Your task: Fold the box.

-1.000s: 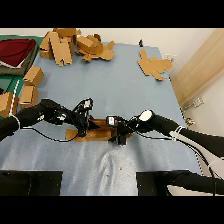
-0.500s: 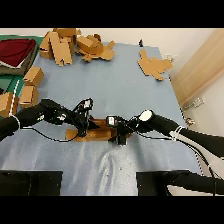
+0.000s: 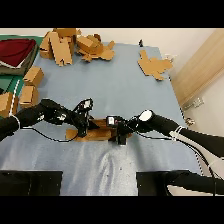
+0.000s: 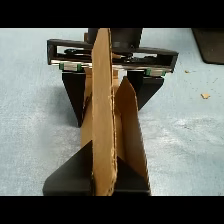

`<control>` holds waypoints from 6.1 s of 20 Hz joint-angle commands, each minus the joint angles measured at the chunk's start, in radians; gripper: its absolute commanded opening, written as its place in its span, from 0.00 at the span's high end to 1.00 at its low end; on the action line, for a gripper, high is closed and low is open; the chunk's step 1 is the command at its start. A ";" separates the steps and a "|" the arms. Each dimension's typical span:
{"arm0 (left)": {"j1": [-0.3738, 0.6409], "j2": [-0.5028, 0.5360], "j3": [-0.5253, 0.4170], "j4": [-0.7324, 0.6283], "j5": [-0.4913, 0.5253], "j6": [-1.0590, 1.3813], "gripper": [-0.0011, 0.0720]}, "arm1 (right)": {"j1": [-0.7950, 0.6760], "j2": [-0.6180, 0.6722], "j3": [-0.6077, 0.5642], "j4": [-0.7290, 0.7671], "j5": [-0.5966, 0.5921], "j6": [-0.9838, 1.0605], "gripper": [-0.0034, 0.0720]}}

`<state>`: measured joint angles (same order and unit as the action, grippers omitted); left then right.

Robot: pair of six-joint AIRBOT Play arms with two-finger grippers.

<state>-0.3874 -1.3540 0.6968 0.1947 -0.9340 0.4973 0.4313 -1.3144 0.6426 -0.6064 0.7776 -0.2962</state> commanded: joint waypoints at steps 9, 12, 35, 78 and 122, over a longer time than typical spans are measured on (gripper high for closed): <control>0.000 0.000 0.000 -0.001 0.029 0.000 0.97 | 0.000 0.001 0.000 -0.021 0.039 0.001 0.33; 0.001 0.000 0.000 -0.001 0.045 0.000 0.97 | 0.000 0.000 0.000 -0.021 0.039 0.001 0.33; 0.054 0.018 0.032 -0.037 0.084 -0.450 0.04 | 0.000 0.001 0.000 -0.014 0.038 0.000 0.33; -0.213 -0.028 0.031 0.174 0.347 -1.687 0.97 | 0.000 0.001 0.000 -0.014 0.023 0.000 0.33; -0.045 0.378 -0.132 0.666 0.072 -0.592 0.32 | 0.000 0.000 0.000 -0.014 0.007 0.053 0.33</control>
<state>-0.4202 -0.9741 0.5625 0.8543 -0.8516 -0.0906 0.4320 -1.3140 0.6430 -0.6205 0.7845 -0.2436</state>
